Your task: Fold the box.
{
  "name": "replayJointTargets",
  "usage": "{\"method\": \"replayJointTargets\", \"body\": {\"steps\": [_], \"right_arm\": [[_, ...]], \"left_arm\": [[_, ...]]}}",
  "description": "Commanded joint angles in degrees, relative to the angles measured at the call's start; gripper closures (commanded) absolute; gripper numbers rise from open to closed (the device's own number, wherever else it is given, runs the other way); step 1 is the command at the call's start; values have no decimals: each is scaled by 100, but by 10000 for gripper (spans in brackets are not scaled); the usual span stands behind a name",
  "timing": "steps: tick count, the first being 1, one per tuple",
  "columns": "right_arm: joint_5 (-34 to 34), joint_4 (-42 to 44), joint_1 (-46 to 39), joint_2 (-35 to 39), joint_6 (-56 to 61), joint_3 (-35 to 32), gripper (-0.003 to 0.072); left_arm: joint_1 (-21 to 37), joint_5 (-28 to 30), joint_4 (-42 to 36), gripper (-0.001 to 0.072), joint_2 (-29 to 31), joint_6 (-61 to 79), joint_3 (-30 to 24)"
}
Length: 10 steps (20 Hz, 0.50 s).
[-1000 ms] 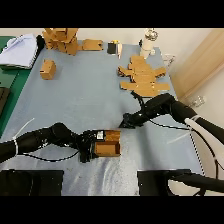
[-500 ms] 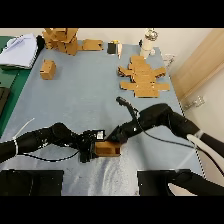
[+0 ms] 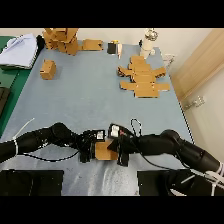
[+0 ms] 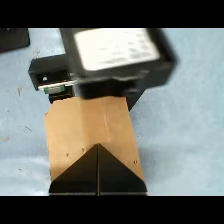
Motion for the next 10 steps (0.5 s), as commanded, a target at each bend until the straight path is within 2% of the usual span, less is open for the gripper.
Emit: {"method": "replayJointTargets", "body": {"steps": [1, 3, 5, 6, 10], "right_arm": [[780, -1088, 769, 487, 70, -214, 685], [841, -1408, 1034, 553, 68, -269, 657], [822, -1635, 1071, 393, 66, -267, 301], [822, -1749, 1071, 291, 66, -267, 271], [949, -1825, 1093, 9, 66, -260, 250]], "left_arm": [[4, 0, -2, 292, 4, 0, -2], [4, 0, 0, 292, 4, 0, -2], [4, 2, 0, 292, 4, 0, -2], [4, 0, 0, 292, 4, 0, -2], [4, 0, 0, 292, 4, 0, -2]]}}
